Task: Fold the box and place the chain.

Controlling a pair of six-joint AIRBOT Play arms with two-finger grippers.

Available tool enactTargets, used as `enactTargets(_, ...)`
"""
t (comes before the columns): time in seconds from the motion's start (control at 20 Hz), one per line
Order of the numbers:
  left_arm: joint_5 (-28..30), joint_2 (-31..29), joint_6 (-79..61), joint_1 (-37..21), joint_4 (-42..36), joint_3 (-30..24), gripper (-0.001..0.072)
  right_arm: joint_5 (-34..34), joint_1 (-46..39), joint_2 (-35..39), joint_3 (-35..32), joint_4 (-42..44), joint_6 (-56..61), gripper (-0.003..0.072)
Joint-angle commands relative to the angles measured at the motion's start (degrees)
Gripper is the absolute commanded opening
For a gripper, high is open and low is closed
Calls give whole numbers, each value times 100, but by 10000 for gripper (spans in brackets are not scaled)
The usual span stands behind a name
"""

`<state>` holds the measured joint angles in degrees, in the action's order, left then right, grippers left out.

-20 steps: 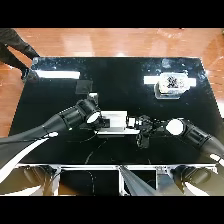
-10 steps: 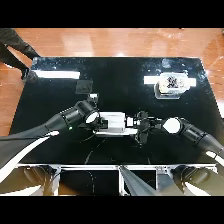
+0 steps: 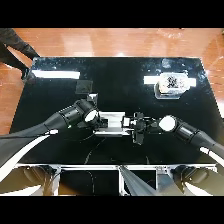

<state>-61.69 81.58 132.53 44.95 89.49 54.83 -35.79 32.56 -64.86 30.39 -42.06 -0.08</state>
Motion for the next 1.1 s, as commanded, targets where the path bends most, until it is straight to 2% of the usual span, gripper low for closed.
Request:
enactTargets(0.0, -7, 4, -17, -9, -22, -2, 26, 2, 9, -85, 7, 282, -44, 237)
enactTargets(0.1, -7, 4, -24, -9, -22, -2, 26, 9, 9, -107, 9, 476, -109, 235)
enactTargets(0.2, -7, 4, -37, -9, -22, -2, 26, 39, 9, -109, 9, 588, -129, 120)
enactTargets(0.75, -37, 68, -37, -9, -55, -2, 26, 612, 400, -339, 7, 802, -122, 122)
enactTargets(0.95, -37, 68, -37, -9, -66, -2, 26, 625, 400, -339, 7, 929, -122, 141)
enactTargets(1.0, -37, 68, -37, -9, -70, -2, 26, 625, 400, -339, 7, 929, -122, 176)
enactTargets(1.05, -37, 68, -37, -9, -90, -2, 26, 627, 400, -339, 7, 922, -125, 394)
